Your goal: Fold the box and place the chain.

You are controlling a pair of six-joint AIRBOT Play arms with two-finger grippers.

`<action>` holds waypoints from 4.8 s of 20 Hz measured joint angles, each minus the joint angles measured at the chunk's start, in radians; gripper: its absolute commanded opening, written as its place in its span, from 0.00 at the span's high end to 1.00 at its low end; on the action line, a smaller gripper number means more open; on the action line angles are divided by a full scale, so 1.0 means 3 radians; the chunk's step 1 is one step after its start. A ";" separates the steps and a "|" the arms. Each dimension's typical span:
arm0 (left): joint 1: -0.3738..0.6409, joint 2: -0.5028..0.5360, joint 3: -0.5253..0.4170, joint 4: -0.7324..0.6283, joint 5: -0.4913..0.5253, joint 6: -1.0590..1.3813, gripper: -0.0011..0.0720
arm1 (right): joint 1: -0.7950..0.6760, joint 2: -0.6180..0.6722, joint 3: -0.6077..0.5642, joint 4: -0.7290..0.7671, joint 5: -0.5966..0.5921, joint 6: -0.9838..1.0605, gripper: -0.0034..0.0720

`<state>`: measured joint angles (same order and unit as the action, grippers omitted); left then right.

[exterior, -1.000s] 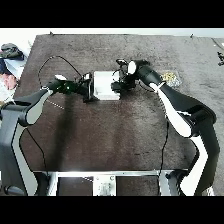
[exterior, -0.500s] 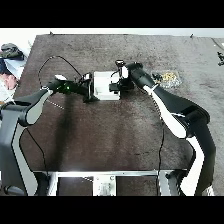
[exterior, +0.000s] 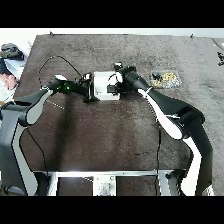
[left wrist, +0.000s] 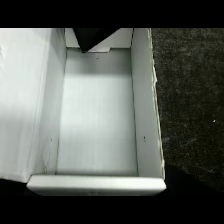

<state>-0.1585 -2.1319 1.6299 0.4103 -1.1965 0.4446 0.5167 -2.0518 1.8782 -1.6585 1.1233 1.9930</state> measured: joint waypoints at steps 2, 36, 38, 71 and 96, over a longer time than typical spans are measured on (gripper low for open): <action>0.0000 0.0000 0.0000 -0.0001 0.0000 0.0000 0.25 | 0.0009 -0.0004 0.0000 -0.0048 -0.0003 0.0065 0.84; -0.0003 0.0000 0.0000 0.0003 0.0000 0.0001 0.25 | -0.0319 0.0697 -0.0003 -0.0048 0.0038 -0.0604 0.41; -0.0003 0.0000 0.0000 0.0001 0.0000 0.0001 0.25 | -0.0590 0.0846 -0.0001 -0.0062 0.0001 -0.0818 0.55; 0.0000 0.0000 0.0000 0.0001 0.0003 0.0001 0.25 | -0.1831 0.0163 -0.0061 0.0829 -0.0056 -0.1737 0.86; 0.0000 0.0000 0.0000 0.0001 0.0003 0.0001 0.25 | -0.1754 0.1132 -0.0065 0.0984 0.0156 -0.1986 0.95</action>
<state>-0.1585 -2.1319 1.6299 0.4107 -1.1957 0.4450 -0.0093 -1.7123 1.8587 -1.3632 1.1702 1.3972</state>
